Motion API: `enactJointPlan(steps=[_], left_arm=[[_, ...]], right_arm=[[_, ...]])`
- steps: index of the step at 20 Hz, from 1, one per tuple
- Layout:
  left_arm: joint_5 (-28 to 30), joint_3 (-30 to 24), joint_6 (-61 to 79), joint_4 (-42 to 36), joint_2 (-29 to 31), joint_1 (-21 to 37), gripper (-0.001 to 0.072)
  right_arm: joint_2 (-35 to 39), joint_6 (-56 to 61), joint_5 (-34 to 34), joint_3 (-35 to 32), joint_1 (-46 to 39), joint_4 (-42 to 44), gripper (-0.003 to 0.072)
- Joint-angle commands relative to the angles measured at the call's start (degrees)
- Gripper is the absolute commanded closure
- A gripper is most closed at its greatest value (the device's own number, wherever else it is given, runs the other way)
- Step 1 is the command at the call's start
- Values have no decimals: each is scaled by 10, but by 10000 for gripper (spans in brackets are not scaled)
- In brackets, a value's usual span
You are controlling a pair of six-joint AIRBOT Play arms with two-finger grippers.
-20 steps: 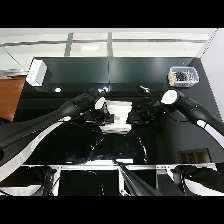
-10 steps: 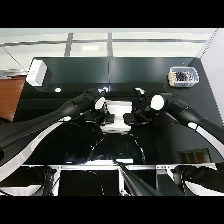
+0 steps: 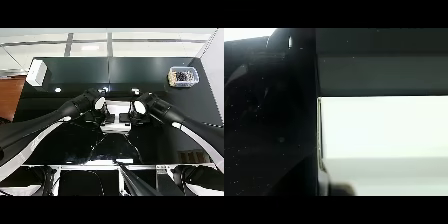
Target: Fold the box and place the chain.
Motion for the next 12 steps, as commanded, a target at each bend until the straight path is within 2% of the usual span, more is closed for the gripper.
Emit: enactJointPlan(steps=[1, 3, 4, 6, 12], left_arm=[[-1, 1, 0, 1, 0, 0, 684], [0, 1, 0, 1, 0, 0, 684], [0, 1, 0, 1, 0, 0, 683], [0, 1, 0, 1, 0, 0, 684], [0, 1, 0, 1, 0, 0, 684]], right_arm=[[-16, 47, 15, 5, 14, -20, 392], [-19, 47, 15, 5, 13, -16, 393], [-20, 47, 15, 5, 13, -14, 502], [-21, 49, 13, 5, 13, -14, 664], [-21, 59, 25, 5, 12, -17, 668]])
